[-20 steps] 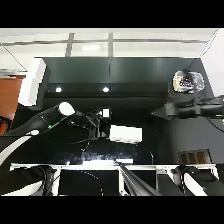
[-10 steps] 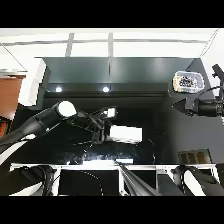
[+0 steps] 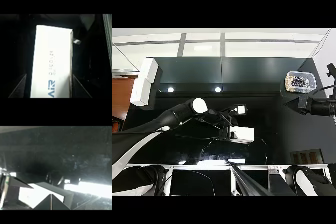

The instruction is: Fold the box and place the chain.

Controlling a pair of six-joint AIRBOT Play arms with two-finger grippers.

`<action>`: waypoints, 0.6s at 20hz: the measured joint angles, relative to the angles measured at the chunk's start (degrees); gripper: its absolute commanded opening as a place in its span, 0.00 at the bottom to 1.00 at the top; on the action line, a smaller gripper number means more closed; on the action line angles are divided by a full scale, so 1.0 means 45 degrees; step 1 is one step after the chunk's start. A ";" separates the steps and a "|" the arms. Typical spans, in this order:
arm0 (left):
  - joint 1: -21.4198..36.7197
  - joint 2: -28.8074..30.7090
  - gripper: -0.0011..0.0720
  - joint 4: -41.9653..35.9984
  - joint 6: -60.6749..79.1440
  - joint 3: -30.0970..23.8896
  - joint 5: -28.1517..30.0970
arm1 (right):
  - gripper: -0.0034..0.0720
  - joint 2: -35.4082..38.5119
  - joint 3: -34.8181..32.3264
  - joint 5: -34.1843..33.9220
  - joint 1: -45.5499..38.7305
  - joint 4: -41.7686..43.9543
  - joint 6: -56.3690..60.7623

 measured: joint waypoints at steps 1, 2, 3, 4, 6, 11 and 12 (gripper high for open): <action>-0.0078 -0.0146 1.00 -0.0005 0.0000 0.0053 -0.0044 | 0.07 0.0000 0.0000 -0.0029 0.0000 -0.0005 -0.0024; -0.0146 -0.0243 1.00 -0.0005 -0.0010 0.0097 -0.0068 | 0.07 0.0000 0.0000 -0.0063 0.0000 -0.0005 -0.0044; -0.0214 -0.0335 1.00 -0.0005 -0.0029 0.0126 -0.0092 | 0.07 0.0000 0.0000 -0.0102 0.0000 -0.0010 -0.0063; -0.0267 -0.0403 1.00 -0.0010 -0.0044 0.0141 -0.0078 | 0.07 0.0000 0.0000 -0.0155 0.0000 -0.0010 -0.0068; -0.0350 -0.0491 1.00 -0.0010 -0.0044 0.0175 -0.0087 | 0.07 0.0000 0.0000 -0.0214 0.0000 -0.0015 -0.0073; -0.0515 -0.0651 1.00 0.0180 -0.0044 0.0185 0.0121 | 0.07 0.0000 0.0000 -0.0287 0.0000 -0.0019 -0.0092; -0.0597 -0.0714 1.00 0.0345 -0.0044 0.0185 0.0165 | 0.07 0.0000 0.0000 -0.0291 0.0000 -0.0019 -0.0097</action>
